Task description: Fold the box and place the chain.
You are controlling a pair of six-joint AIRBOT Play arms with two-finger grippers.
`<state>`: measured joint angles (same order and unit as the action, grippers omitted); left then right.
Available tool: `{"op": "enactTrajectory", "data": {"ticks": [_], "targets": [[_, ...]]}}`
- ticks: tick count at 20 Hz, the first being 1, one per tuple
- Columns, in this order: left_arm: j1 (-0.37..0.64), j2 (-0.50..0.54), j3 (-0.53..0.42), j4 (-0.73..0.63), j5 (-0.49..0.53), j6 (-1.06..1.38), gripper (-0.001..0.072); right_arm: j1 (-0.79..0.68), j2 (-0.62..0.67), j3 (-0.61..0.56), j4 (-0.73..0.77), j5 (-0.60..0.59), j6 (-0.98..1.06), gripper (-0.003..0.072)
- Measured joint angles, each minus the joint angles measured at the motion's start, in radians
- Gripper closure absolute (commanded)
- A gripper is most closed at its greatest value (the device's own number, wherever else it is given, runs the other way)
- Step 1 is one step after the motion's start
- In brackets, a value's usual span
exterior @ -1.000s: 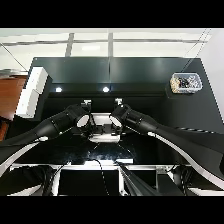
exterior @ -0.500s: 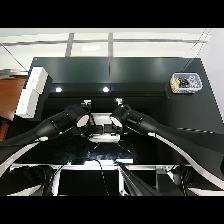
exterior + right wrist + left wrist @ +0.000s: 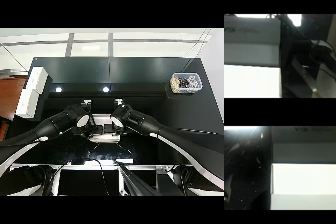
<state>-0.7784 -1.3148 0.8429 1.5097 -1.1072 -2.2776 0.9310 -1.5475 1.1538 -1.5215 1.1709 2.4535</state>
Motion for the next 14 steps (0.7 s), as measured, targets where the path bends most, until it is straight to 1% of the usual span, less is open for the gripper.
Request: {"op": "enactTrajectory", "data": {"ticks": [1, 10, 11, 12, 13, 14], "targets": [[0.0, 0.0, 0.0, -0.003, -0.001, -0.003, 0.068, 0.0, -0.001, 0.0, 0.0, 0.0, 0.002, 0.0659], [0.0, 0.0, 0.0, -0.003, -0.001, -0.001, 0.068, -0.001, -0.009, 0.001, -0.013, 0.002, 0.001, 0.065], [0.0, 0.0, 0.0, -0.003, -0.001, -0.001, 0.068, -0.001, -0.009, 0.001, -0.014, 0.002, 0.001, 0.052], [0.0, 0.0, 0.0, -0.002, 0.0, 0.001, 0.068, 0.0, -0.011, 0.0, -0.021, -0.003, -0.005, 0.0331], [0.0, 0.0, 0.0, 0.0, 0.001, 0.001, 0.068, -0.001, -0.01, -0.001, -0.025, 0.011, -0.005, 0.0308], [0.0, 0.0, 0.0, 0.0, 0.003, 0.001, 0.068, -0.001, -0.008, 0.002, -0.023, 0.008, -0.005, 0.0308]]}}
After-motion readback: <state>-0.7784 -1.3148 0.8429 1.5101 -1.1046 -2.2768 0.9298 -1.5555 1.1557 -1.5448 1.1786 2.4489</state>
